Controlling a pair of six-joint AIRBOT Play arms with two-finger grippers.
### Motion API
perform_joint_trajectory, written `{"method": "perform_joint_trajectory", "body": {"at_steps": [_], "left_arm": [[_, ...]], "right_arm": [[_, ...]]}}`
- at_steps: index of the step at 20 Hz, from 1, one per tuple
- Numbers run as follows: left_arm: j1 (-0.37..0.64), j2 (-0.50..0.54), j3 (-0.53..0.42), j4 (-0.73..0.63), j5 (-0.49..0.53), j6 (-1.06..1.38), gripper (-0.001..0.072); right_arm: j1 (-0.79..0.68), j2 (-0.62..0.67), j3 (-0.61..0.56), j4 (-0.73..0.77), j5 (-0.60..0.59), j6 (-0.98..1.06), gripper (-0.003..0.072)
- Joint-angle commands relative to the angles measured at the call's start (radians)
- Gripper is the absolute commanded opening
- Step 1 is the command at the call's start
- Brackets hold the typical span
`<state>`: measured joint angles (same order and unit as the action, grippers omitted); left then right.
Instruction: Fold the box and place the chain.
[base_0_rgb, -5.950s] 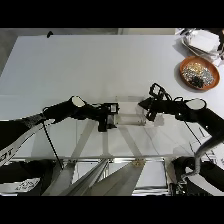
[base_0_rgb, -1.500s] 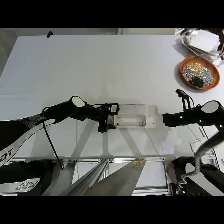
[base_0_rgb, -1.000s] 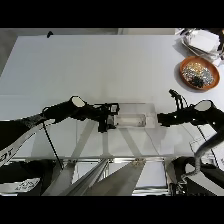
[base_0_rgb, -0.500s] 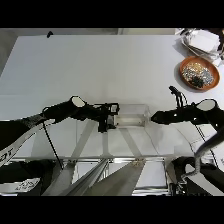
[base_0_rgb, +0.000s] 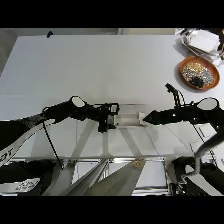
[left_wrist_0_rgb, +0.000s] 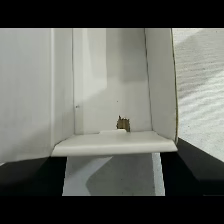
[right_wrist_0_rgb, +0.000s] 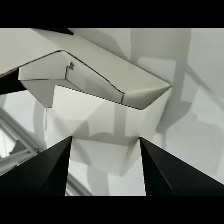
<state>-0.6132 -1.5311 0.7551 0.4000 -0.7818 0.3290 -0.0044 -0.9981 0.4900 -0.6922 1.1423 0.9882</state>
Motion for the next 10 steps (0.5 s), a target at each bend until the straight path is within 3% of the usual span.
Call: {"method": "perform_joint_trajectory", "body": {"at_steps": [1,7,10], "left_arm": [[0.000,0.000,0.000,0.000,0.000,0.000,0.0320],[0.000,0.000,0.000,0.000,0.000,0.000,0.0320],[0.000,0.000,0.000,0.000,0.000,0.000,0.0320]], "right_arm": [[0.051,0.002,0.018,-0.031,-0.046,0.009,0.0484],[0.164,-0.006,0.092,-0.302,-0.111,0.291,0.0484],[0.235,-0.032,0.136,-0.354,-0.111,0.389,0.0484]]}}
